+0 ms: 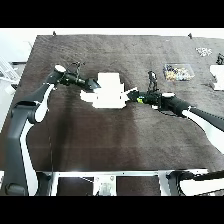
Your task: Fold the box and place the chain.
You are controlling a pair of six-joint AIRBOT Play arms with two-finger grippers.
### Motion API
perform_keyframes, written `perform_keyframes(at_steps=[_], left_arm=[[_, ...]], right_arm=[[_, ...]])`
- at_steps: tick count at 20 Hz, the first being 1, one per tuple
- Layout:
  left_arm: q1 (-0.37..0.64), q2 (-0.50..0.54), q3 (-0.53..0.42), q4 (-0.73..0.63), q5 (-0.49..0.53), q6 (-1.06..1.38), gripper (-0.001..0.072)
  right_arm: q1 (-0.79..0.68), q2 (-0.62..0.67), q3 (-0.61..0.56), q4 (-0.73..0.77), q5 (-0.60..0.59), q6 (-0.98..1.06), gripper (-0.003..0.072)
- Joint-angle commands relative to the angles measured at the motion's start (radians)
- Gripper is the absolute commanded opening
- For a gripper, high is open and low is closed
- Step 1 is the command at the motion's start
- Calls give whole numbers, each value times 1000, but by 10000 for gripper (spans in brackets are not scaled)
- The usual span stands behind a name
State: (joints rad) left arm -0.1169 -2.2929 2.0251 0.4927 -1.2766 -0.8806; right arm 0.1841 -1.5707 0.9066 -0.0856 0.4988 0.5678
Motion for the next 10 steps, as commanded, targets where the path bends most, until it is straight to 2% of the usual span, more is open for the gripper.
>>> perform_keyframes(at_steps=[1,9,10], left_arm=[[1,-10,-1,-31,0,18,416],[1,-26,-1,-60,9,27,414],[1,-26,-1,-65,10,31,362]], right_arm=[[0,0,1,0,0,0,5],[0,0,0,0,0,0,5],[0,0,0,0,0,0,5]])
